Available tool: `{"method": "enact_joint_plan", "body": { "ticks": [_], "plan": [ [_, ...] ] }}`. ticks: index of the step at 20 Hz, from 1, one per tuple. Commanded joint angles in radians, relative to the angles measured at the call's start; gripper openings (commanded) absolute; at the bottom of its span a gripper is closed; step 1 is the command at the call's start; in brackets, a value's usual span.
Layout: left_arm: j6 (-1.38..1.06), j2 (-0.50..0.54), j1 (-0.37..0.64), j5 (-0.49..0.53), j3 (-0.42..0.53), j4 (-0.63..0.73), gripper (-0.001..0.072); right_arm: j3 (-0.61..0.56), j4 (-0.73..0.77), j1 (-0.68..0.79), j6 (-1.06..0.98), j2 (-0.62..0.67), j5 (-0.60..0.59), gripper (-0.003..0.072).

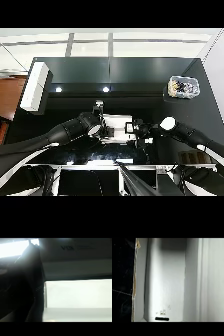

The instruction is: Fold the box and place the chain.

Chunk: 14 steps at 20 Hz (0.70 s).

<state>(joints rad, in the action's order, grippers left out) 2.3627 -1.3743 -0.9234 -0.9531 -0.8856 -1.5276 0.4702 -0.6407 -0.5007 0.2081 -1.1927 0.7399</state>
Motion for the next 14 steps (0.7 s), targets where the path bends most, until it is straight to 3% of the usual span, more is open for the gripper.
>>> {"method": "enact_joint_plan", "body": {
  "ticks": [1, 3, 4, 6, 8, 9, 13, 14],
  "plan": [
    [0.002, -0.001, 0.001, -0.002, 0.000, 0.001, 0.0432, 0.000, 0.000, -0.001, -0.001, 0.000, 0.000, 0.0347],
    [0.002, -0.001, 0.001, -0.002, 0.000, 0.007, 0.0427, 0.000, 0.000, -0.001, -0.001, 0.000, 0.000, 0.0346],
    [0.002, -0.001, 0.002, -0.002, 0.000, 0.018, 0.0365, 0.000, 0.000, -0.001, -0.001, 0.000, 0.000, 0.0346],
    [0.000, -0.001, 0.001, -0.002, 0.000, 0.019, 0.0161, 0.000, 0.000, -0.001, -0.001, 0.000, 0.001, 0.0346],
    [-0.003, -0.001, 0.001, -0.002, 0.000, 0.019, 0.0131, 0.000, 0.000, -0.001, -0.001, 0.000, 0.001, 0.0346],
    [-0.003, 0.000, 0.001, -0.002, 0.000, 0.019, 0.0059, 0.000, 0.000, -0.001, -0.001, 0.000, 0.001, 0.0347],
    [-0.006, 0.000, 0.002, -0.027, -0.019, 0.010, 0.0031, 0.000, 0.000, 0.000, -0.002, 0.000, 0.013, 0.0354],
    [-0.006, 0.000, 0.002, -0.035, -0.031, -0.006, 0.0031, 0.000, 0.001, 0.000, -0.014, 0.001, 0.014, 0.0517]
  ]
}}
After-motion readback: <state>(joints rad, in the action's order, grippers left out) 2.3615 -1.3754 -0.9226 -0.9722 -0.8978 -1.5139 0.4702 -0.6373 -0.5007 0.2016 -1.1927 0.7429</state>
